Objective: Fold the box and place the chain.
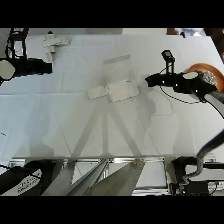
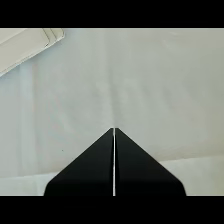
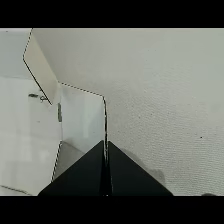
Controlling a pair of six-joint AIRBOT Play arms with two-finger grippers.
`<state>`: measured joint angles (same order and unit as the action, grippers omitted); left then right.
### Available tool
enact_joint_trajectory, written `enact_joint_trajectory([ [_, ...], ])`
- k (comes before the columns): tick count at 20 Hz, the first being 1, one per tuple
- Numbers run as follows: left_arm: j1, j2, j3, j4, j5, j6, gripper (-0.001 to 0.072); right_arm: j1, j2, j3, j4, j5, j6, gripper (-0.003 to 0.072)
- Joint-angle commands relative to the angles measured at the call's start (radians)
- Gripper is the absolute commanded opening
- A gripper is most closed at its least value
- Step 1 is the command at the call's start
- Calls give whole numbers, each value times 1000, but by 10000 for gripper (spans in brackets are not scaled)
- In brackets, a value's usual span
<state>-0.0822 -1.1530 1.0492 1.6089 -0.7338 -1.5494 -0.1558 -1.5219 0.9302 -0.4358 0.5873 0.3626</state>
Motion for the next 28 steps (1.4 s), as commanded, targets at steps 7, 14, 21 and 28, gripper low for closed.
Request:
enact_joint_trajectory([
  [7, 1, -1, 0, 0, 0, 0, 11, 0, 3, -1, -4, 11, 3, 9],
  [14, 3, -1, 0, 0, 6, 23, 11, 0, 3, -1, -4, 11, 3, 9],
  [21, 3, -3, 0, -2, -16, 12, 11, 0, 3, -1, -4, 11, 3, 9],
  [28, 6, -12, 0, -1, -55, 13, 11, 0, 3, -1, -4, 11, 3, 9],
])
